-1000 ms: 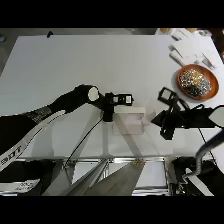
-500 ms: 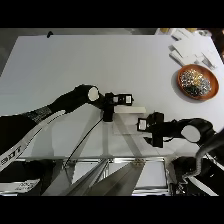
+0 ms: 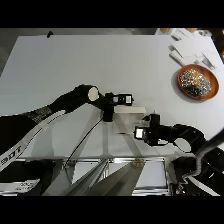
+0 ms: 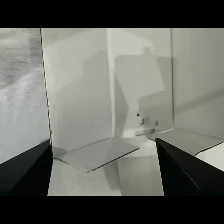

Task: Fold the box and place the chain.

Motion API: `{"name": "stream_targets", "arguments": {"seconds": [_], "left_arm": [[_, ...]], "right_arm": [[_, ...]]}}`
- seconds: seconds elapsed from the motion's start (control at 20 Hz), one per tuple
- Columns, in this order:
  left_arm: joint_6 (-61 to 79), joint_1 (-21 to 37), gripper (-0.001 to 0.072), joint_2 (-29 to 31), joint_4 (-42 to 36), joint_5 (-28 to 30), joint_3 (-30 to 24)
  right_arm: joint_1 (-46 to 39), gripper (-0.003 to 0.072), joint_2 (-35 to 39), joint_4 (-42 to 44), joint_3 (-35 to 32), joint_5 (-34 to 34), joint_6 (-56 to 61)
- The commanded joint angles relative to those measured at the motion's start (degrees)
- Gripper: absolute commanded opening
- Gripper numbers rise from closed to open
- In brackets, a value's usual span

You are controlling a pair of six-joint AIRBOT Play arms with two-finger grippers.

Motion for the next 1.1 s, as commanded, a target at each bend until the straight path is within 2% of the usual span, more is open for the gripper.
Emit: {"name": "stream_targets", "arguments": {"seconds": [0.0,0.15,0.3,0.7,0.9,1.05], "left_arm": [[0.02,-0.04,0.0012,-0.04,0.0,0.02,-0.02],[0.02,-0.04,0.0012,-0.04,0.0,0.0,-0.02],[0.0,-0.04,0.0012,-0.04,0.0,0.02,-0.02],[0.0,-0.04,0.0012,-0.04,0.02,0.02,-0.02],[0.0,-0.04,0.0012,-0.04,0.02,0.02,-0.02],[0.0,-0.04,0.0012,-0.04,0.0,0.02,-0.02]], "right_arm": [[-0.09,0.0687,-0.17,-0.48,1.92,-0.76,0.02],[-4.13,0.0684,-0.26,-0.2,3.93,4.68,-0.04],[-7.96,0.0684,-0.26,4.28,4.28,4.74,-2.19],[-15.41,0.0683,-0.74,22.34,4.59,4.66,-19.85],[-18.49,0.0681,-0.79,27.36,4.59,4.63,-24.37],[-20.72,0.0681,-3.63,32.46,4.59,5.33,-32.61]]}}
